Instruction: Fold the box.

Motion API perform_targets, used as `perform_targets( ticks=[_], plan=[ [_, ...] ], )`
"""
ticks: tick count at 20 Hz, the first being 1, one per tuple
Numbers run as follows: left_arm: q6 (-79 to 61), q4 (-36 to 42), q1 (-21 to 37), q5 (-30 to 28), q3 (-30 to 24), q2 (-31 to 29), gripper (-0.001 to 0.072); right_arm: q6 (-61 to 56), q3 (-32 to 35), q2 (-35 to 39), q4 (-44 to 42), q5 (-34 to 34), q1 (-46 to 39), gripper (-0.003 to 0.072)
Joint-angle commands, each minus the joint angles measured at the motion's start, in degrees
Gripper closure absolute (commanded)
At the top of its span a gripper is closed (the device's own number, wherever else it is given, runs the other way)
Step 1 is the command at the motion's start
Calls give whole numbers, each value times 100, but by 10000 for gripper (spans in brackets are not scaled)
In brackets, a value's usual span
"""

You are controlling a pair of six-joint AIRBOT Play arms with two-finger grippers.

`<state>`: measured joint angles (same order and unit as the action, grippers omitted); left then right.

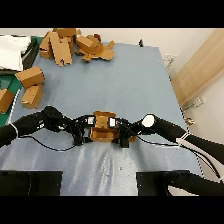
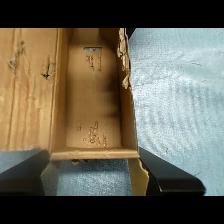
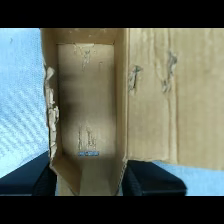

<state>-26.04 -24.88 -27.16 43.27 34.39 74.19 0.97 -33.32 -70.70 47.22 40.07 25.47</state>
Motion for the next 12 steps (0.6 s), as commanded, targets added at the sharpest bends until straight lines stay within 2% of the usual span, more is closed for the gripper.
perform_targets(
  ticks=[1,6,7,8,9,12],
  plan=[
    [11,2,4,-28,2,0,259,-9,-7,7,-170,-2,0,683],
    [11,2,4,-28,2,0,259,-9,-7,7,-435,-2,-2,682],
    [11,2,4,-28,2,0,259,-9,-7,7,-415,-4,-2,617],
    [13,2,4,-28,2,0,259,-9,-7,7,-415,-4,-2,271],
    [11,2,4,-28,2,0,259,-11,-7,7,-420,24,-2,125],
    [11,4,4,-26,2,0,259,-13,-7,44,-415,264,-2,125]
  ],
)
